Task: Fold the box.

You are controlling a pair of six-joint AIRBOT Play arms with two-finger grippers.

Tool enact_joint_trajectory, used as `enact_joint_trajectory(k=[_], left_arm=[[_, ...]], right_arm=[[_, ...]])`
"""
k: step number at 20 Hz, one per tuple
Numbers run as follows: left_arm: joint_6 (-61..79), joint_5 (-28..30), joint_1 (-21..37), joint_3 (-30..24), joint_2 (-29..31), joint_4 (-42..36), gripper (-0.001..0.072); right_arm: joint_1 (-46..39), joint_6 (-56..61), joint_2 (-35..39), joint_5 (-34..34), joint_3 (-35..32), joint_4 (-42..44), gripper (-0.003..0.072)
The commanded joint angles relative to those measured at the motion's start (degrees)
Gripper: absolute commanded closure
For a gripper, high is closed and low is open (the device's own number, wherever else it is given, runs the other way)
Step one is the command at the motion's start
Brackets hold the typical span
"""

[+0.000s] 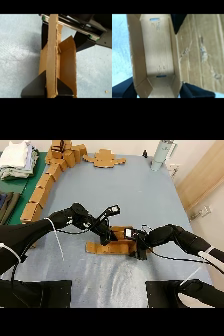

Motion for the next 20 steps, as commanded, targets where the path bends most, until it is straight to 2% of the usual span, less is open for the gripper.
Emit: enact_joint_trajectory(k=[1,7,15,17,20], left_arm=[[0.0,0.1,0.0,0.0,0.0,0.0,0.0699],[0.0,0.1,0.0,0.0,0.0,0.0,0.0699],[0.0,0.1,0.0,0.0,0.0,0.0,0.0699],[0.0,0.1,0.0,0.0,0.0,0.0,0.0700],[0.0,0.1,0.0,0.0,0.0,0.0,0.0699]], right_arm=[[0.1,0.0,-0.1,-0.2,0.0,0.0,-0.0034],[0.1,0.0,-0.1,2.9,0.0,0.0,-0.0034],[0.1,0.0,-2.0,3.2,0.0,0.8,-0.0029],[0.1,0.2,-2.0,3.1,0.0,0.8,0.0058],[0.1,0.4,-2.0,3.1,0.0,0.6,0.0076]])
